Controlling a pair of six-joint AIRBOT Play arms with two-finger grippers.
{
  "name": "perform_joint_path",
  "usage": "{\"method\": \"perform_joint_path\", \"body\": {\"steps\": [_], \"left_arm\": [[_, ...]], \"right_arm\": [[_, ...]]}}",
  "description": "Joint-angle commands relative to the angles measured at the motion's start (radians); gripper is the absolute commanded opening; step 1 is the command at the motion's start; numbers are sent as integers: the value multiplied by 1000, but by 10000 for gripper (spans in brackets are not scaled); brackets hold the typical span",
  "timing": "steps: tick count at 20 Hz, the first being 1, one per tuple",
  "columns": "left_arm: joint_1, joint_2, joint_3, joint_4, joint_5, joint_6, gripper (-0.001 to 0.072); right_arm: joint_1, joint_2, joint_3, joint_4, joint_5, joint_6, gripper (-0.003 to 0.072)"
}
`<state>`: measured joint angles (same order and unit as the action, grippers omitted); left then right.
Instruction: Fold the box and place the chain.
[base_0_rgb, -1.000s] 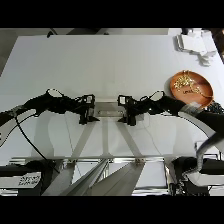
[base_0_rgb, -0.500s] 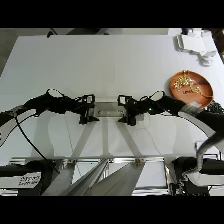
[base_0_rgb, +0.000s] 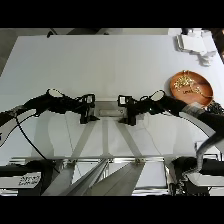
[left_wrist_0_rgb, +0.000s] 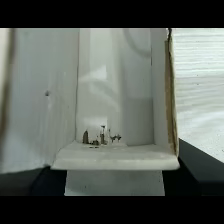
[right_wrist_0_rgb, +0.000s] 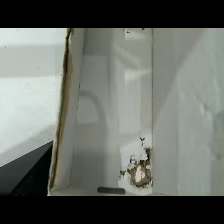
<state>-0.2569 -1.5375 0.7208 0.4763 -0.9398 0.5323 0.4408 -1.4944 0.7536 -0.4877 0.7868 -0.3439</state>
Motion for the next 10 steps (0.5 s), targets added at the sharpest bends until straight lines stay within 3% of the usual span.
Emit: {"method": "perform_joint_path", "body": {"steps": [1,7,9,10], "left_arm": [[0,0,-1,4,-7,2,277],[0,-1,-1,4,-7,2,277],[0,0,-1,4,-7,2,277],[0,0,-1,4,-7,2,277]], "right_arm": [[-1,73,1,-217,-29,151,716],[0,255,1,-580,47,500,695],[0,320,1,-649,96,575,576],[0,350,1,-656,121,592,448]]}}
